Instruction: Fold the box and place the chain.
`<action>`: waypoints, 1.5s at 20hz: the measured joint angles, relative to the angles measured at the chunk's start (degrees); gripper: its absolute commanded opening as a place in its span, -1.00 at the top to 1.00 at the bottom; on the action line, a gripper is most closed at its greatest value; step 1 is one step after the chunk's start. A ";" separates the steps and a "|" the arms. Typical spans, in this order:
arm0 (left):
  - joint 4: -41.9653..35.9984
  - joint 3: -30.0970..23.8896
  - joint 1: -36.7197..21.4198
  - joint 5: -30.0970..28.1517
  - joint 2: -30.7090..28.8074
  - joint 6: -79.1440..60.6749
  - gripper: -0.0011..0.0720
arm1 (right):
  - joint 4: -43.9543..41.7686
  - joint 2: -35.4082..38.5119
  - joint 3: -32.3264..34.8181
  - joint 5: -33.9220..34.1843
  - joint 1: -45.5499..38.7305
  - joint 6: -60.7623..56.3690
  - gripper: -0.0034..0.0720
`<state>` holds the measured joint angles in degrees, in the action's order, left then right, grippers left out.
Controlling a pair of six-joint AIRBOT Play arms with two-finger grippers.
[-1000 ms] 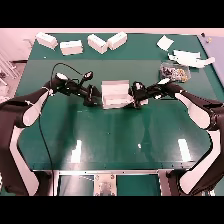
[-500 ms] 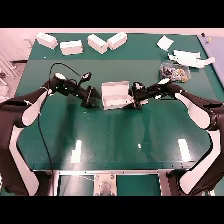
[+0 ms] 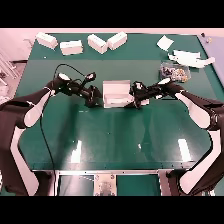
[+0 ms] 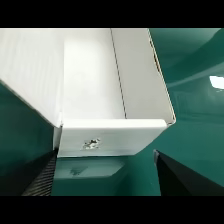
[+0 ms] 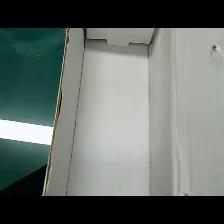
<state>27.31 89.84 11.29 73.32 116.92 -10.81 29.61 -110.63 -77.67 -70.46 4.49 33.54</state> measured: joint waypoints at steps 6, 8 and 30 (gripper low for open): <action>-0.59 0.00 1.22 -2.21 0.00 0.22 -0.99 | 0.07 0.02 0.00 -0.15 0.00 0.00 -0.62; -0.85 0.00 1.36 -2.38 0.00 0.22 -0.99 | 0.07 0.02 0.00 -0.15 0.00 0.02 -0.62; -2.45 0.00 -1.81 -0.70 -0.17 -4.48 -0.99 | 0.11 -0.04 0.00 -0.26 0.11 0.22 -0.62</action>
